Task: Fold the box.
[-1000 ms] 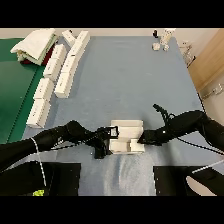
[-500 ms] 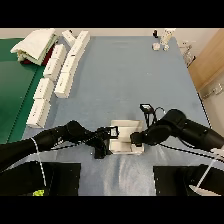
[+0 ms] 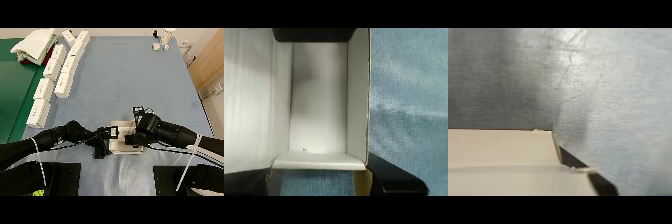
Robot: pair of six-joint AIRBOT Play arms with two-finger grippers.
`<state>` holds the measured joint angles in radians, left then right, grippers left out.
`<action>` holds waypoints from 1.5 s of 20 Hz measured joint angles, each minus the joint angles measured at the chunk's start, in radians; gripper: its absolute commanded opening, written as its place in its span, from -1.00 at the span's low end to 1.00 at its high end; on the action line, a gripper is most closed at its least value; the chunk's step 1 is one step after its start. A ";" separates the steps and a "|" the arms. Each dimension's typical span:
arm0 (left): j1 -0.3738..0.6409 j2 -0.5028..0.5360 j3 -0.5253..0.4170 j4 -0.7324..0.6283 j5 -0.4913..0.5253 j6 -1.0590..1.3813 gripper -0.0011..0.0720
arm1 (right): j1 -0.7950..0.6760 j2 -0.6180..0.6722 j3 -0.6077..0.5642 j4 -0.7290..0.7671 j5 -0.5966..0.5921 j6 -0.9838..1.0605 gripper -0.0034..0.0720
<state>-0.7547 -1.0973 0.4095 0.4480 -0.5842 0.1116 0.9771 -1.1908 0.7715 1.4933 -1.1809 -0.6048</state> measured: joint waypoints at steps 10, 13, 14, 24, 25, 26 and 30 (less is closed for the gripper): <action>0.000 0.000 0.000 0.000 0.000 0.002 0.28 | 0.010 -0.015 0.009 -0.027 0.036 0.023 -0.09; 0.000 0.000 0.000 0.000 0.009 0.003 0.28 | 0.010 -0.015 0.009 -0.042 0.028 0.026 -0.09; 0.000 0.000 0.000 0.000 0.017 0.004 0.28 | 0.010 -0.015 0.009 -0.046 0.025 0.029 -0.09; 0.000 0.000 0.000 0.000 0.094 0.055 0.28 | 0.008 -0.006 0.009 -0.092 0.013 0.050 0.21; 0.000 0.000 0.000 0.000 0.096 0.058 0.28 | 0.008 -0.006 0.009 -0.094 0.012 0.052 0.21; 0.000 0.000 0.000 0.000 0.097 0.061 0.28 | 0.008 -0.006 0.009 -0.095 0.012 0.055 0.15; 0.000 0.000 0.000 0.000 0.100 0.064 0.28 | 0.007 -0.007 0.006 -0.084 0.010 0.056 -0.14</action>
